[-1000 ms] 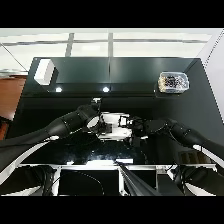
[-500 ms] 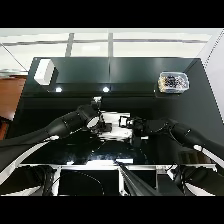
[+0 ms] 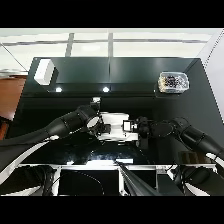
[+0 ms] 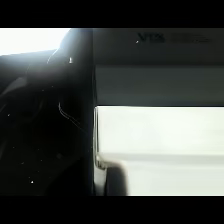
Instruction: Fold the box and place the chain.
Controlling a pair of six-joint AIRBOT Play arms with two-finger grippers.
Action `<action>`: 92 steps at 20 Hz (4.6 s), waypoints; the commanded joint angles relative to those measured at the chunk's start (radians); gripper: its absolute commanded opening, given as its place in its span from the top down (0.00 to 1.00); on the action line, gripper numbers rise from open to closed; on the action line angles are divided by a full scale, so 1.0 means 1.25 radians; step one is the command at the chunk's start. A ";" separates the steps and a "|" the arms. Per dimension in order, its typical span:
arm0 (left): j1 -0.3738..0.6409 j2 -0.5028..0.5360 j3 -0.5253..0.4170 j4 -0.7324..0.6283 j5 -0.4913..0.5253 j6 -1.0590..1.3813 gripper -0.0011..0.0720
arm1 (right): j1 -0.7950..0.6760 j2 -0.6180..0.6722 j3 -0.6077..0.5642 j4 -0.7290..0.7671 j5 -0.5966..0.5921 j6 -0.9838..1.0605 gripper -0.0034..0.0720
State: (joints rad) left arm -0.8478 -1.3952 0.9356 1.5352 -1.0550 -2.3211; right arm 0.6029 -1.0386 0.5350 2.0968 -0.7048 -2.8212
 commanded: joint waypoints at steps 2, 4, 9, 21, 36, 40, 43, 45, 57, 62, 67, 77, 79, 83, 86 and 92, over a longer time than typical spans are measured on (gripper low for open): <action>0.003 -0.002 -0.001 0.002 0.004 -0.005 0.95 | 0.001 -0.002 0.001 0.047 0.037 -0.045 0.04; 0.007 -0.006 -0.001 0.001 0.003 -0.005 0.95 | 0.001 -0.014 0.001 0.057 0.037 -0.045 0.14; 0.005 -0.010 -0.001 0.001 0.002 -0.005 0.95 | 0.006 -0.019 0.001 0.073 0.037 -0.044 0.56; 0.005 -0.010 -0.001 -0.006 0.002 -0.005 0.95 | 0.013 -0.044 0.001 0.180 0.052 -0.010 0.80; 0.005 -0.010 -0.001 -0.006 0.000 -0.005 0.95 | 0.068 -0.084 0.001 0.171 0.138 0.041 0.72; 0.005 -0.010 -0.001 -0.006 -0.001 -0.005 0.95 | 0.058 -0.069 0.001 0.119 0.151 0.068 0.88; 0.005 -0.009 -0.001 -0.006 -0.004 -0.005 0.95 | -0.025 0.005 0.001 0.007 0.056 0.251 0.93; 0.005 -0.009 -0.001 -0.006 -0.005 -0.005 0.95 | -0.121 0.063 0.001 -0.029 -0.075 0.402 0.93; 0.005 -0.010 -0.001 -0.006 -0.004 -0.005 0.95 | -0.426 0.093 -0.157 0.155 -0.193 0.987 0.93; 0.005 -0.010 -0.001 -0.008 -0.004 -0.005 0.95 | -0.282 0.015 -0.155 0.257 -0.071 0.982 0.93; 0.005 -0.010 -0.001 -0.008 -0.004 -0.005 0.95 | -0.203 -0.008 -0.138 0.297 -0.017 0.982 0.93; 0.005 -0.009 -0.001 -0.021 -0.004 -0.005 0.95 | -0.203 -0.008 0.073 0.201 -0.225 0.950 0.15; 0.005 -0.009 -0.001 -0.021 -0.004 -0.005 0.95 | -0.193 -0.008 0.073 0.200 -0.226 0.954 0.15; 0.005 -0.010 -0.001 -0.021 -0.004 -0.005 0.95 | -0.133 -0.016 0.073 0.177 -0.190 1.028 0.18; 0.005 -0.010 -0.001 -0.021 -0.004 -0.005 0.95 | -0.093 -0.039 0.073 0.122 -0.188 1.082 0.26; 0.005 -0.010 -0.001 -0.021 -0.004 -0.005 0.95 | -0.046 -0.049 0.077 0.122 -0.099 1.121 0.40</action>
State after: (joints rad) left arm -0.8413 -1.4071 0.9348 1.5093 -1.0603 -2.3276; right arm 0.5228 -1.0943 0.6281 2.2608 -0.8787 -1.4620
